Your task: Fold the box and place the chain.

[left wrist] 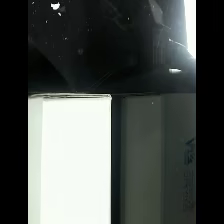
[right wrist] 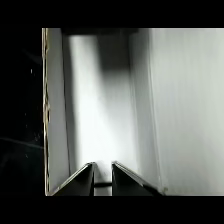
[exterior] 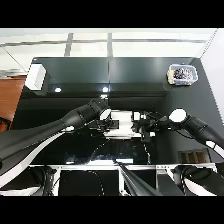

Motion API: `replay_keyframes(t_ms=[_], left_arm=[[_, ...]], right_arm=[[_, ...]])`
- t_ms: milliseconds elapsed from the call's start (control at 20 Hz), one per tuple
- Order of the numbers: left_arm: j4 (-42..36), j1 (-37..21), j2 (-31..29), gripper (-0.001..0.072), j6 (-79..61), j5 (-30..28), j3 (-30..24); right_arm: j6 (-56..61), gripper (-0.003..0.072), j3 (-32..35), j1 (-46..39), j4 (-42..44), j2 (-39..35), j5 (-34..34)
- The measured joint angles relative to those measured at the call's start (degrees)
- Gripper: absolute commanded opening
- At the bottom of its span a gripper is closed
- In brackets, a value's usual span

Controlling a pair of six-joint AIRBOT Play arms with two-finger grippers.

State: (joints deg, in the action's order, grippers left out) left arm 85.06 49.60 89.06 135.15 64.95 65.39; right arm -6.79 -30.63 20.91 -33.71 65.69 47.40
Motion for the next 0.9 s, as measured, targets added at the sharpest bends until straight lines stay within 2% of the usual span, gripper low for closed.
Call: replay_keyframes(t_ms=[50, 100, 150, 250, 350, 500, 600, 750, 900], left_arm=[[0.00, 0.00, 0.00, 0.0025, 0.00, 0.00, 0.00], [-0.02, 0.00, 0.02, 0.0025, 0.00, 0.00, 0.00], [-0.02, 0.00, 0.04, 0.0025, 0.02, 0.02, 0.00], [-0.11, 0.00, 0.04, 0.0025, 0.02, -0.26, 0.00], [-0.20, 0.00, 0.07, 0.0025, 0.11, -0.22, 0.00], [-0.33, 0.00, 0.04, 0.0025, 0.07, -0.28, 0.00], [-0.28, 0.00, 0.07, 0.0025, 0.07, -0.28, 0.00], [-0.26, 0.00, 0.07, 0.0025, 0.04, 0.00, 0.00], [-0.20, 0.00, 0.07, 0.0025, 0.04, 0.09, 0.00]], right_arm=[[0.00, 0.0330, 0.00, 0.31, 1.53, 0.81, -0.24], [0.02, 0.0342, 0.00, 0.50, 2.56, 1.36, -0.59], [0.35, 0.0124, 0.00, 0.68, 3.32, 1.79, -1.03], [1.73, 0.0300, 0.00, 0.66, 4.09, 2.34, -1.66], [3.67, 0.0009, 0.00, 0.37, 4.33, 2.49, -1.84], [12.26, 0.0013, -0.24, -1.20, 1.53, 0.35, -0.20], [25.59, 0.0014, -1.51, -4.76, -2.97, -3.28, 3.85], [47.43, 0.0014, -3.48, -15.02, -12.52, -8.33, 12.11], [64.52, 0.0014, -1.46, -28.28, -17.55, -9.99, 14.64]])
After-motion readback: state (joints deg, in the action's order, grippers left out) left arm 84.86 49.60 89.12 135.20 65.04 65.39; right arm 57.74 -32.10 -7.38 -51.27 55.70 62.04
